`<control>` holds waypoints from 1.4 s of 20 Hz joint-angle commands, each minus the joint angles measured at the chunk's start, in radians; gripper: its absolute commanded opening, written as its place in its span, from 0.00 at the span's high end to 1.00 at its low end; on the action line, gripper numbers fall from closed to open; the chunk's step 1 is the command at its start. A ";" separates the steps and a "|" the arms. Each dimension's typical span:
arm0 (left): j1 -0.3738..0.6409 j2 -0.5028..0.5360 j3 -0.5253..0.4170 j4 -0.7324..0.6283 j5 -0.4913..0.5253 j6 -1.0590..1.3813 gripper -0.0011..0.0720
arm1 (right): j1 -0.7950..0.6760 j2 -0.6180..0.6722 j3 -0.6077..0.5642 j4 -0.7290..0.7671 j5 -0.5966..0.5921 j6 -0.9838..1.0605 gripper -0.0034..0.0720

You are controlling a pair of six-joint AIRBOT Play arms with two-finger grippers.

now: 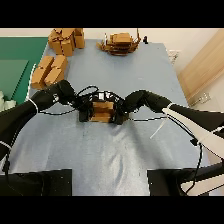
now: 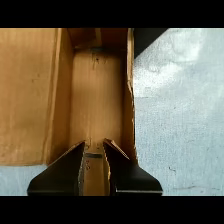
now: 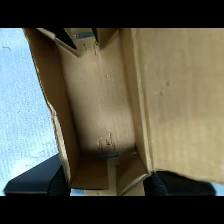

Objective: Fold the box.

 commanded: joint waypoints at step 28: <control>0.537 0.091 0.002 -0.018 -0.242 -0.919 0.96 | 0.001 -0.001 -0.001 0.002 0.010 0.001 0.75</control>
